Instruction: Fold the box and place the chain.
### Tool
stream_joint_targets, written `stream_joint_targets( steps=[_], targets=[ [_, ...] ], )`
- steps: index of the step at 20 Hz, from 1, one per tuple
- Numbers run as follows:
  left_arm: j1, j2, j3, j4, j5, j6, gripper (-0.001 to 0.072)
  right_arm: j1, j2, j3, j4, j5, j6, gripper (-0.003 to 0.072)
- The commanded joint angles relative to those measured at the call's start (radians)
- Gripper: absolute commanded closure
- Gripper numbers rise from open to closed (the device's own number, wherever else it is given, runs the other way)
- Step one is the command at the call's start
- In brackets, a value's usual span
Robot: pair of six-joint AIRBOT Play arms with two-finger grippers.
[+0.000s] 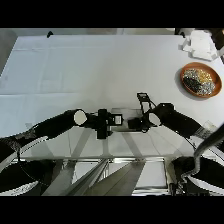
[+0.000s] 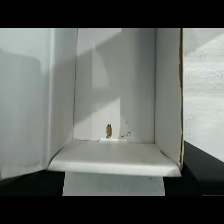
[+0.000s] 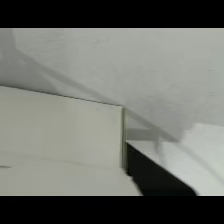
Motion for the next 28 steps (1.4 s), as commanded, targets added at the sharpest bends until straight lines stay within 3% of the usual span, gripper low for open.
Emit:
stream_joint_targets(
  steps=[1,4,8,11,14,16,17,19,20,21,23,26,27,28],
  targets=[
    [0.0,0.0,0.001,-0.003,-0.002,-0.005,0.0362,0.0,-0.001,-0.001,-0.017,0.013,0.005,0.0315],
    [0.0,0.0,0.001,-0.003,-0.002,-0.005,0.0362,0.0,-0.001,-0.001,-0.021,0.012,0.005,0.0327],
    [0.0,0.0,0.001,-0.003,-0.002,-0.005,0.0362,0.0,-0.005,-0.009,-0.028,0.014,0.005,0.0616],
    [0.0,0.0,0.001,-0.003,-0.002,-0.005,0.0362,0.001,-0.018,-0.017,-0.052,0.03,0.005,0.0669],
    [0.0,0.0,0.001,-0.003,-0.002,-0.005,0.0362,0.001,-0.021,-0.017,-0.056,0.03,0.004,0.0641],
    [0.0,0.0,0.001,-0.003,-0.002,-0.005,0.0362,0.001,-0.021,-0.017,-0.053,0.024,0.004,0.0344],
    [0.0,0.0,0.001,-0.003,-0.002,-0.005,0.0362,0.001,-0.021,-0.017,-0.053,0.022,0.004,0.0298],
    [0.0,0.0,0.001,-0.003,-0.002,-0.005,0.0362,0.001,-0.022,-0.017,-0.053,0.012,0.005,0.0321],
    [0.0,0.0,0.001,-0.003,-0.002,-0.005,0.0362,0.001,-0.024,-0.017,-0.053,0.012,0.005,0.0369],
    [0.0,0.0,0.001,-0.003,-0.002,-0.005,0.0362,0.001,-0.028,-0.017,-0.053,0.013,0.005,0.044],
    [0.0,0.0,0.001,-0.003,-0.002,-0.005,0.0362,0.001,-0.029,-0.017,-0.053,0.016,0.005,0.067],
    [0.0,0.0,0.001,-0.003,-0.002,-0.005,0.0362,0.001,-0.007,-0.017,-0.053,0.015,0.003,0.0667],
    [0.0,0.0,0.001,-0.003,-0.002,-0.005,0.0362,0.001,0.009,-0.017,-0.053,0.011,0.004,0.0634],
    [0.0,0.0,0.001,-0.003,-0.002,-0.005,0.0362,0.001,0.03,-0.017,-0.054,0.01,-0.004,0.0521]
  ],
)
